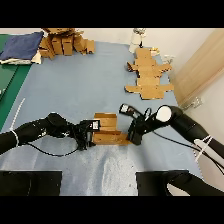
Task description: Fold the box.
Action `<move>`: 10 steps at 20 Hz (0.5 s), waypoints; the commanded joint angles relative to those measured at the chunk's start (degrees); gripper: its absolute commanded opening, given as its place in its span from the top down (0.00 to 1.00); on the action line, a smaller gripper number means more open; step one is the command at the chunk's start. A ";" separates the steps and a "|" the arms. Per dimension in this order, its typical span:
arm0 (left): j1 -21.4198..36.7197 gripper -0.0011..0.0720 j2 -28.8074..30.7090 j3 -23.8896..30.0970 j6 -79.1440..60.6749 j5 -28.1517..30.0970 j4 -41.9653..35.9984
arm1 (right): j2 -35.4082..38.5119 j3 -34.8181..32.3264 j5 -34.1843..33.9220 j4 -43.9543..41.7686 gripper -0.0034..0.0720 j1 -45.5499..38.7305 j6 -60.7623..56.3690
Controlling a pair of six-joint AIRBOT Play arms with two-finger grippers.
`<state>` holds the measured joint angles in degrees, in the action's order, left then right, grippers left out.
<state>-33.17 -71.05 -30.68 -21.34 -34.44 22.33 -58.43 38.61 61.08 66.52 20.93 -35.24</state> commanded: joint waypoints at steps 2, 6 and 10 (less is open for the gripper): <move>-0.02 0.42 0.04 0.02 -0.04 0.00 0.02 | -0.61 -4.17 -5.22 1.62 0.33 6.38 4.52; -0.02 0.42 0.04 0.02 -0.04 0.00 0.02 | -0.66 -4.17 -11.65 0.96 0.25 7.30 4.48; -0.02 0.42 0.04 0.02 -0.02 0.00 0.02 | -0.66 -4.17 -14.60 -0.83 0.25 7.30 4.50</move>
<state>-33.17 -71.05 -30.68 -21.37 -34.44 22.33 -59.07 34.59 49.87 66.63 27.88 -31.00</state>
